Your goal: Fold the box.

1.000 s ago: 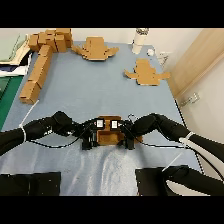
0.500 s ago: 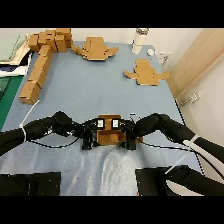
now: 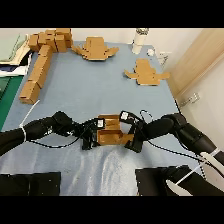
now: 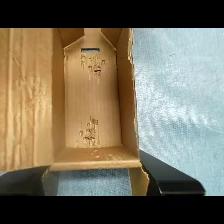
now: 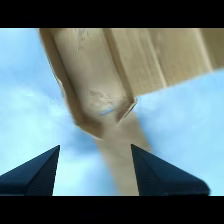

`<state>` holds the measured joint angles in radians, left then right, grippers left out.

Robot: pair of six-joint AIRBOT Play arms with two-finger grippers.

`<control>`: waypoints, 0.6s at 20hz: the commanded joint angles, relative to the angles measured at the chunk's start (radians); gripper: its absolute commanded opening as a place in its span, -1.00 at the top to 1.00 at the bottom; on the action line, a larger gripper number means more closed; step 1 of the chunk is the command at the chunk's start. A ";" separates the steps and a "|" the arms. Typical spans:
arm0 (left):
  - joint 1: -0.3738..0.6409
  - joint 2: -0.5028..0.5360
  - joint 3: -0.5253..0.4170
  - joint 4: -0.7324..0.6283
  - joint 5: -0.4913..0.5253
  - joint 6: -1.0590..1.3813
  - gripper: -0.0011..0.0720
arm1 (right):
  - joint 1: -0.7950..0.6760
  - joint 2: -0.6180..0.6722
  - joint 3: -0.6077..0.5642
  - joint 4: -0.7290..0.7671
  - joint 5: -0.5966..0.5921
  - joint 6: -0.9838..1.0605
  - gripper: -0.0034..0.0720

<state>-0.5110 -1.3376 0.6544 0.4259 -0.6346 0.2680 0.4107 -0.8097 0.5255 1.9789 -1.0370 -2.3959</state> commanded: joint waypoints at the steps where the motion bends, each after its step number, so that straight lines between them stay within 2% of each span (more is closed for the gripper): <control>1: -0.001 0.000 0.001 0.001 -0.001 0.001 -0.33 | -0.001 0.038 0.001 0.124 -0.030 0.390 -0.97; 4: 0.000 0.000 0.001 0.001 -0.001 0.001 -0.33 | 0.003 0.037 -0.001 0.225 -0.026 0.597 -0.97; 8: 0.000 0.000 0.001 0.001 -0.001 0.001 -0.33 | 0.003 0.020 -0.001 0.226 0.033 0.642 -0.92; 9: 0.000 0.000 0.001 0.001 -0.001 0.001 -0.33 | 0.003 0.006 -0.001 0.243 0.051 0.673 -0.55; 10: -0.001 0.000 0.001 0.001 -0.001 0.001 -0.33 | 0.003 -0.014 0.003 0.280 0.077 0.680 0.12; 11: -0.001 0.000 0.001 0.001 -0.001 0.001 -0.33 | 0.003 -0.036 0.016 0.306 0.091 0.652 0.59; 12: 0.000 0.000 0.001 0.001 -0.001 0.001 -0.33 | 0.003 -0.064 0.043 0.308 0.106 0.636 0.68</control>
